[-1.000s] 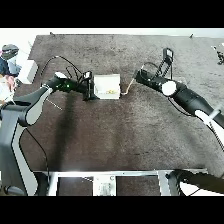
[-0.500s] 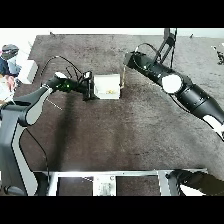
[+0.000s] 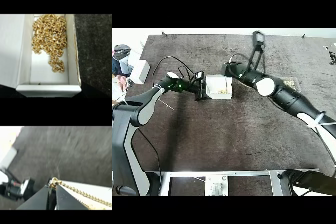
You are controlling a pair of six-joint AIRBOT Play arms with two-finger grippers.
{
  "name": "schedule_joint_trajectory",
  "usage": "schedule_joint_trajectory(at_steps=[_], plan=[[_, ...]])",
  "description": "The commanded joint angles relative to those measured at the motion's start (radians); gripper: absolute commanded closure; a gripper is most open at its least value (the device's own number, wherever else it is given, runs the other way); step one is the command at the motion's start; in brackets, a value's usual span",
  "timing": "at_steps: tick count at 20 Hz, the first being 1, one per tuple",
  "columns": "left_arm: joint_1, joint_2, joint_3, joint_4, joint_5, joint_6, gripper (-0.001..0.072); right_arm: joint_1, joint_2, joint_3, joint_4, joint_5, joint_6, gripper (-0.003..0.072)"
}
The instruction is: Fold the box and place the chain.
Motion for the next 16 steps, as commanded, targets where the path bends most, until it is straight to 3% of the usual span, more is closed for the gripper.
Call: schedule_joint_trajectory(at_steps=[1, 2, 3, 4, 11, 16], plan=[[-0.001, 0.000, 0.000, 0.000, 0.000, 0.000, 0.0421, 0.028, -0.068, 0.001, 0.001, 0.022, -0.002, 0.0670], [-0.001, 0.000, 0.000, 0.000, 0.000, 0.000, 0.0421, 0.027, -0.081, 0.001, 0.000, 0.026, -0.002, 0.0654], [-0.001, 0.000, 0.000, 0.000, 0.000, 0.000, 0.0421, 0.024, -0.088, 0.001, -0.001, 0.030, -0.002, 0.0471], [-0.001, 0.000, 0.000, 0.000, 0.000, 0.000, 0.0421, 0.018, -0.088, 0.001, -0.017, 0.040, -0.002, 0.0390], [-0.001, 0.000, 0.000, 0.000, 0.000, 0.000, 0.0421, -0.201, -0.043, -0.028, -0.116, 0.348, -0.002, 0.0387], [-0.001, 0.000, 0.000, 0.000, 0.000, 0.000, 0.0422, -0.415, -0.043, -0.167, -0.116, 0.357, 0.076, 0.0385]])
